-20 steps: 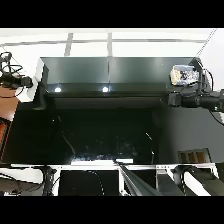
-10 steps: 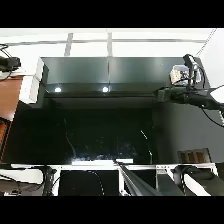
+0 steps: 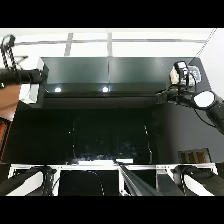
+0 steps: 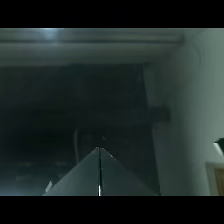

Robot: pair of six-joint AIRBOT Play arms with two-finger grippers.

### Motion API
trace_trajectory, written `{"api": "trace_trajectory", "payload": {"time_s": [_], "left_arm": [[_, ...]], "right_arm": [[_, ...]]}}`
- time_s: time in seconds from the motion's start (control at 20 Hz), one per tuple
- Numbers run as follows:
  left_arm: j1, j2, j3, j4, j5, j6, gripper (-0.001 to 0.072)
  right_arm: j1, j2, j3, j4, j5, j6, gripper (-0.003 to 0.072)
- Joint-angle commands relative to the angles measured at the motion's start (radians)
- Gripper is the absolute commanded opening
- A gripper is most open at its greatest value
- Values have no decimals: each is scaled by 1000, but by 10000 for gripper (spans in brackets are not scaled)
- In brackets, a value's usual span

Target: Fold the box and place the chain.

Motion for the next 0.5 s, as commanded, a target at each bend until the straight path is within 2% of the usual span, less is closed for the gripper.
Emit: {"api": "trace_trajectory", "payload": {"time_s": [0.0,0.45], "left_arm": [[-22,146,-220,-26,167,31,25],[-26,97,-240,-27,164,30,25]], "right_arm": [[2,-9,-12,-38,32,0,13],[2,-9,-13,-39,32,0,13]]}}
